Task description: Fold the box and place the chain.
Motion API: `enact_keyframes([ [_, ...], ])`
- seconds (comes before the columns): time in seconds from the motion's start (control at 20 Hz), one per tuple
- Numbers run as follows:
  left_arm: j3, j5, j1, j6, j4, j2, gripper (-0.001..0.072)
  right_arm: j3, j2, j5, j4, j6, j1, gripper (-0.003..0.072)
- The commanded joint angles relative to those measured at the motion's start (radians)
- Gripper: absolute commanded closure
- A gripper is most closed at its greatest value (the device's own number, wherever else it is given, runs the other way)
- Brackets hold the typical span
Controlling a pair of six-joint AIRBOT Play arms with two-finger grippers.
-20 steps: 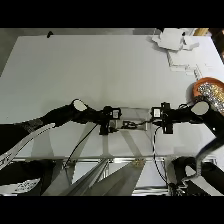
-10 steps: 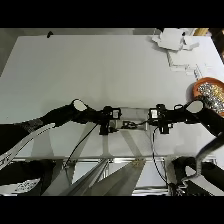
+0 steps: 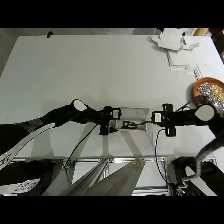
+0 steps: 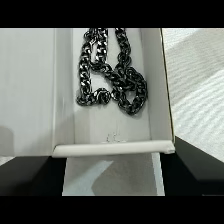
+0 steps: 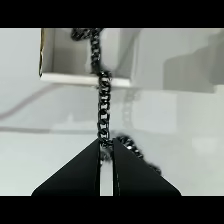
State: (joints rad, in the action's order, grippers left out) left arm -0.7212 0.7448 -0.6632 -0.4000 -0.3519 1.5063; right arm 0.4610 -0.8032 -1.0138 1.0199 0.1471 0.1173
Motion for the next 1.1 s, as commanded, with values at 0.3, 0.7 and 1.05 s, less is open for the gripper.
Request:
enact_keyframes([
  [0.3, 0.0, 0.0, 0.001, 0.0, 0.0, 0.0, 0.0455, 0.0, 0.089, 0.343, -0.351, -0.009, 0.406, 0.067],
  [0.7, 0.0, 0.0, 0.001, 0.0, 0.0, 0.0, 0.0455, 0.001, -0.075, 0.475, -0.335, -0.019, 0.496, 0.0537],
  [1.05, 0.0, 0.0, 0.001, 0.0, 0.0, 0.0, 0.0455, 0.008, 0.204, 0.143, 0.059, -0.254, 0.261, 0.049],
])
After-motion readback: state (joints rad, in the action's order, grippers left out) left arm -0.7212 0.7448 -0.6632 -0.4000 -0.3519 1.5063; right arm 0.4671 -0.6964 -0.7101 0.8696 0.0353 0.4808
